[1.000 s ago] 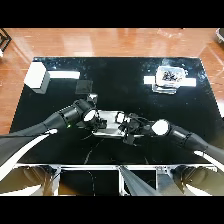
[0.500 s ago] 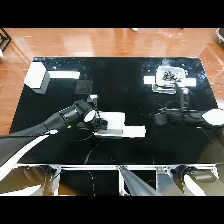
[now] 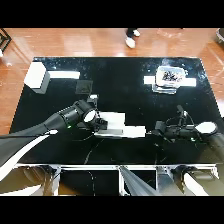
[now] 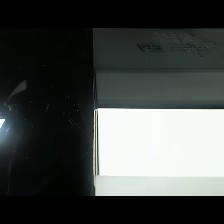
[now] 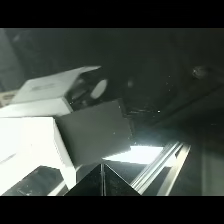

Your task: Fold the box and place the chain.

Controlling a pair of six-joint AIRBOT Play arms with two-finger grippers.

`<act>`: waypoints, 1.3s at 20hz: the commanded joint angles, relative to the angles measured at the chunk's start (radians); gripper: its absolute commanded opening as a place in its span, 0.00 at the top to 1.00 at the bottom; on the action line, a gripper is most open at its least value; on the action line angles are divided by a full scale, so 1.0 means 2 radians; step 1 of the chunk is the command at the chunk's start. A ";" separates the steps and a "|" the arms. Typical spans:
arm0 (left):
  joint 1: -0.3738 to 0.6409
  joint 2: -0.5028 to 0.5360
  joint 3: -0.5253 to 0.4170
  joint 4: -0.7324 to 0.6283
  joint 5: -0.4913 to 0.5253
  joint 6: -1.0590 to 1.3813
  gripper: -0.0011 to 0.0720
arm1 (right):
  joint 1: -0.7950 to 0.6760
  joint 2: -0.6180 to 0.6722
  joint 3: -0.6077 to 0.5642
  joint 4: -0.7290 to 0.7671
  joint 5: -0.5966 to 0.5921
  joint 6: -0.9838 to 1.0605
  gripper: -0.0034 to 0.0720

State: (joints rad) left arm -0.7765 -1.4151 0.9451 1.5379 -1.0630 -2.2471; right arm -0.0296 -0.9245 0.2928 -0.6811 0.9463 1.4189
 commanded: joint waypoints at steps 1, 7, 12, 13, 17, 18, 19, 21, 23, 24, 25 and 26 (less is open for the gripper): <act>0.000 0.000 0.000 0.001 -0.003 0.001 0.96 | 0.049 -0.061 -0.008 0.068 -0.054 0.011 0.93; 0.000 0.000 0.000 -0.001 -0.006 0.008 0.96 | 0.130 -0.140 0.049 0.110 -0.068 -0.026 0.92; 0.000 0.000 0.000 -0.001 -0.010 0.009 0.96 | 0.132 -0.154 0.100 0.102 0.010 -0.070 0.15; 0.000 0.000 0.000 -0.001 -0.010 0.009 0.96 | 0.132 -0.154 0.109 0.097 0.022 -0.076 0.02; 0.000 0.000 0.000 -0.003 -0.010 0.009 0.96 | 0.132 -0.154 0.131 0.081 0.056 -0.077 0.02; 0.000 0.000 0.000 -0.003 -0.010 0.009 0.96 | 0.134 -0.154 0.133 0.084 0.066 -0.077 0.02; 0.000 0.000 0.000 -0.003 -0.010 0.009 0.96 | 0.140 -0.154 0.135 0.086 0.072 -0.077 0.03; 0.000 0.000 0.000 -0.003 -0.011 0.009 0.96 | 0.159 -0.154 0.140 0.096 0.067 -0.072 0.03; 0.000 0.000 0.000 -0.003 -0.013 0.009 0.96 | 0.182 -0.154 0.146 0.104 0.052 -0.065 0.03; 0.000 0.000 0.000 -0.003 -0.015 0.009 0.96 | 0.192 -0.154 0.151 0.104 0.045 -0.059 0.03; 0.000 0.000 0.000 -0.003 -0.018 0.010 0.96 | 0.202 -0.154 0.156 0.103 0.038 -0.055 0.03; 0.000 0.000 0.000 -0.003 -0.019 0.010 0.96 | 0.211 -0.154 0.161 0.102 0.029 -0.051 0.03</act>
